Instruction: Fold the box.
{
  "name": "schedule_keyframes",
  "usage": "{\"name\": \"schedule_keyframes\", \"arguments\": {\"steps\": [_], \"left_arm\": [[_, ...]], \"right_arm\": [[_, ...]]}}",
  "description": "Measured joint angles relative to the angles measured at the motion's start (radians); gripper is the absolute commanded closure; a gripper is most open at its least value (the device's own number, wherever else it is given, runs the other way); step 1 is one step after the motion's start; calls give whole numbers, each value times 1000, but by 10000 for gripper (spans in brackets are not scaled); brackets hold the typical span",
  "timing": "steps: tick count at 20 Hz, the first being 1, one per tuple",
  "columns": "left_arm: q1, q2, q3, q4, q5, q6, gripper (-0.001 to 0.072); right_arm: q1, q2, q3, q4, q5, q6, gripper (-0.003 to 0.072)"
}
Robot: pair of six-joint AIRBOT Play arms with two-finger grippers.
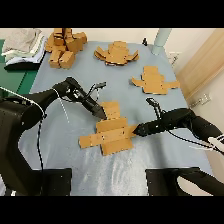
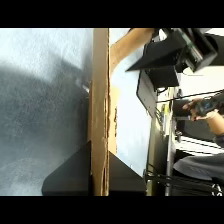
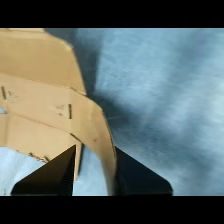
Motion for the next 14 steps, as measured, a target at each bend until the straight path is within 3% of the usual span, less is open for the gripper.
{"name": "schedule_keyframes", "arguments": {"steps": [6,7,8,9,14], "left_arm": [[-29,93,-5,18,64,81,704],[-45,119,-16,27,93,101,704],[-66,151,-34,39,126,127,704],[-89,180,-55,51,161,153,704],[-199,296,-192,105,321,263,704]], "right_arm": [[-84,0,138,-184,34,192,348],[-98,0,164,-201,36,222,385],[-108,0,184,-212,40,242,520],[-114,0,200,-216,47,261,569],[-129,-13,233,-193,78,300,568]]}}
